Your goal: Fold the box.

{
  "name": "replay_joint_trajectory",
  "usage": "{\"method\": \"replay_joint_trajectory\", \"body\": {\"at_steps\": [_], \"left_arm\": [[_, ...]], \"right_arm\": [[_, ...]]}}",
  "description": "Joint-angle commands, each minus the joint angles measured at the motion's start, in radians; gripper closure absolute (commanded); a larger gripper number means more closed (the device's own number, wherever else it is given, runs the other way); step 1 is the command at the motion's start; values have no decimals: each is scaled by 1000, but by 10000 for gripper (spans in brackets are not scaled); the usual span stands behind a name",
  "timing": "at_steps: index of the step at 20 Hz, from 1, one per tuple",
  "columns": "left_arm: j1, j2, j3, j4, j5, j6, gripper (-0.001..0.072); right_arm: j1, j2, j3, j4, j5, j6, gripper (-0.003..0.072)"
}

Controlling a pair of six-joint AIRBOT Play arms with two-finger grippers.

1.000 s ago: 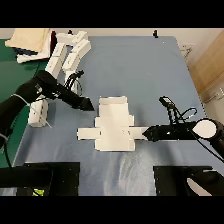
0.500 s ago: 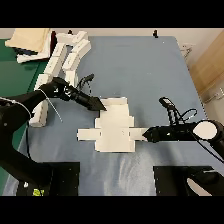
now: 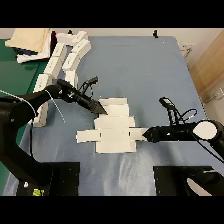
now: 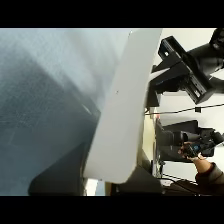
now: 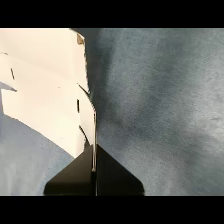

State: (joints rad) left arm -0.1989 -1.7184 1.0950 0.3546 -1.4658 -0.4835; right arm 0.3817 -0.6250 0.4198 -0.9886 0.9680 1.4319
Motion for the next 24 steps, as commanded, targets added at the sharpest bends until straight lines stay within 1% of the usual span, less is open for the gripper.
{"method": "replay_joint_trajectory", "body": {"at_steps": [1,4,5,10,11,12,13,14,15,16,17,18,19,21,22,24], "left_arm": [[-1,-2,1,-2,-20,24,543],[-1,-2,1,-3,-19,24,548],[-1,-2,1,-2,-21,32,691],[-11,-2,1,-3,-23,40,694],[-16,-2,0,-2,-32,38,693],[-23,-2,0,-3,-44,33,693],[-33,-2,2,-4,-45,28,693],[-43,-2,10,-1,-40,54,695],[-54,-1,23,2,-24,106,697],[-65,4,33,1,0,129,698],[-84,22,36,2,43,157,700],[-110,54,36,13,93,190,701],[-137,95,34,32,141,220,701],[-196,212,4,77,236,283,702],[-219,282,-32,80,299,318,702],[-253,440,-154,57,494,413,702]], "right_arm": [[1,1,0,0,0,2,686],[1,1,0,0,0,2,686],[1,1,0,-2,0,2,686],[1,1,0,-3,-2,1,685],[0,1,0,-3,-10,2,648],[0,1,1,-4,-24,2,555],[0,2,1,-5,-43,2,418],[-6,3,3,-19,-56,11,376],[-17,3,11,-50,-57,36,375],[-29,3,26,-90,-56,83,327],[-41,3,45,-133,-52,138,234],[-56,3,76,-189,-36,203,185],[-68,7,110,-245,-15,251,161],[-85,10,179,-320,10,315,161],[-89,10,208,-346,18,336,161],[-89,8,245,-362,14,342,165]]}}
